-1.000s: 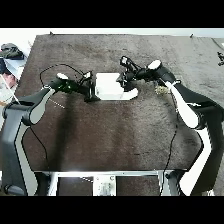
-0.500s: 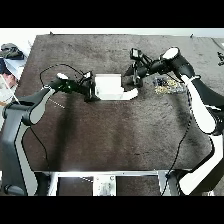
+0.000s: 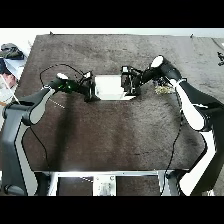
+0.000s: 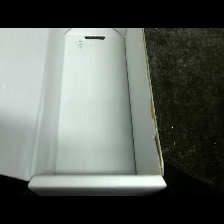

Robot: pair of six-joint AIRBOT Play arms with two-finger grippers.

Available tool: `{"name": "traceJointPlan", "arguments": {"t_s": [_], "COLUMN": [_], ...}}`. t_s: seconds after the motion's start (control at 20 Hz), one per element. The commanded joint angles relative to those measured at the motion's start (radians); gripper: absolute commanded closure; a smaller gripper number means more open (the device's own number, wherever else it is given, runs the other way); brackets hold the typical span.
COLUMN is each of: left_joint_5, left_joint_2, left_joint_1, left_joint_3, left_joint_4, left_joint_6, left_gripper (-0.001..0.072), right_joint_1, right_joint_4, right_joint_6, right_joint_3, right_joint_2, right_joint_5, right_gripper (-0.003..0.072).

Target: Fold the box and place the chain.

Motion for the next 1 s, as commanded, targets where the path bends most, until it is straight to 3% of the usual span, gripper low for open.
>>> {"name": "traceJointPlan", "arguments": {"t_s": [0.0,0.05,0.1,0.15,0.35,0.4,0.45,0.9,0.95], "left_joint_5": [0.001,0.0,0.0,0.0,0.0,0.001,0.0,0.0,0.001], "left_joint_2": [-0.001,-0.001,-0.001,-0.001,-0.001,-0.001,-0.001,-0.001,-0.001], "left_joint_1": [0.001,0.001,0.001,0.001,0.001,0.001,0.001,0.001,0.001], "left_joint_3": [0.0,0.0,0.0,0.0,0.0,0.0,0.0,0.0,0.0], "left_joint_4": [0.0,0.0,0.0,0.0,0.0,0.0,0.0,0.0,0.0], "left_joint_6": [0.0,0.0,0.0,0.0,0.0,0.0,0.0,0.0,0.0], "left_gripper": [0.0194,0.0194,0.0194,0.0194,0.0194,0.0195,0.0194,0.0194,0.0194], "right_joint_1": [0.015,0.018,0.021,0.024,0.041,0.048,0.056,0.077,0.077], "right_joint_4": [-0.011,-0.011,-0.011,-0.01,-0.008,-0.005,-0.003,0.029,0.035], "right_joint_6": [0.0,0.0,0.001,0.0,0.001,0.001,0.0,0.0,0.0], "right_joint_3": [0.0,0.0,0.0,0.0,-0.001,-0.001,-0.002,-0.002,-0.002], "right_joint_2": [-0.018,-0.018,-0.018,-0.018,-0.018,-0.018,-0.018,-0.032,-0.032], "right_joint_5": [-0.035,-0.046,-0.056,-0.057,-0.055,-0.056,-0.056,-0.06,-0.061], "right_gripper": [0.0105,0.0116,0.0275,0.0361,0.0364,0.0467,0.0523,0.0516,0.0474]}}
